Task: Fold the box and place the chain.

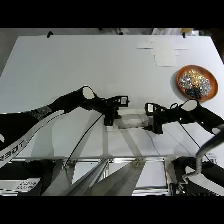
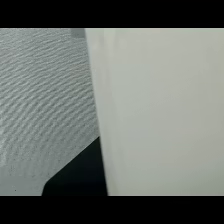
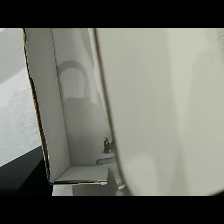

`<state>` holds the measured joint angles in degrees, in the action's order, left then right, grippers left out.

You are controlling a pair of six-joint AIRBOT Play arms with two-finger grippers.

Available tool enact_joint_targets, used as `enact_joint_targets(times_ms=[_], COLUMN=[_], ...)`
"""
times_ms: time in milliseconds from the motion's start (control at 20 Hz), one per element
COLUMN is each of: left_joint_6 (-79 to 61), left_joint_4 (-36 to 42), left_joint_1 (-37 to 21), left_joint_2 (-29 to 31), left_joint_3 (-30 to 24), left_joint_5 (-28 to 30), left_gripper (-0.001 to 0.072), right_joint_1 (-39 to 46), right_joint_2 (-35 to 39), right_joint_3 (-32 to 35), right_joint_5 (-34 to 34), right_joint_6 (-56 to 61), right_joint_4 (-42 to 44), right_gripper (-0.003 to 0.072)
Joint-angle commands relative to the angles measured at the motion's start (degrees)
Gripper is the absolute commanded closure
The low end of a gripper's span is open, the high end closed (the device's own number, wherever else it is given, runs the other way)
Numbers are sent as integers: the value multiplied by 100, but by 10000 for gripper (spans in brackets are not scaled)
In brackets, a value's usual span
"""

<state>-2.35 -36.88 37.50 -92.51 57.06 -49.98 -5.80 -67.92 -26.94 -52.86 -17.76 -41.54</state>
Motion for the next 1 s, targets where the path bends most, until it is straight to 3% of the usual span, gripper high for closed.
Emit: enact_joint_targets(times_ms=[0,250,350,750,950], left_joint_6=[0,0,0,0,0], left_joint_4=[-2,-2,-2,-2,-2], left_joint_1=[4,4,4,4,4], left_joint_2=[-2,-2,-2,-2,-2], left_joint_3=[4,4,4,4,4], left_joint_5=[0,0,0,0,0], left_gripper=[698,698,698,698,698], right_joint_1=[-33,-98,-190,-210,-210], right_joint_2=[-42,-50,-68,-66,-66], right_joint_3=[-7,7,9,11,22], right_joint_5=[4,-2,9,33,-4], right_joint_6=[-79,-76,-76,-11,-13], right_joint_4=[-7,-61,-63,-225,-227], right_gripper=[94,189,276,287,369])
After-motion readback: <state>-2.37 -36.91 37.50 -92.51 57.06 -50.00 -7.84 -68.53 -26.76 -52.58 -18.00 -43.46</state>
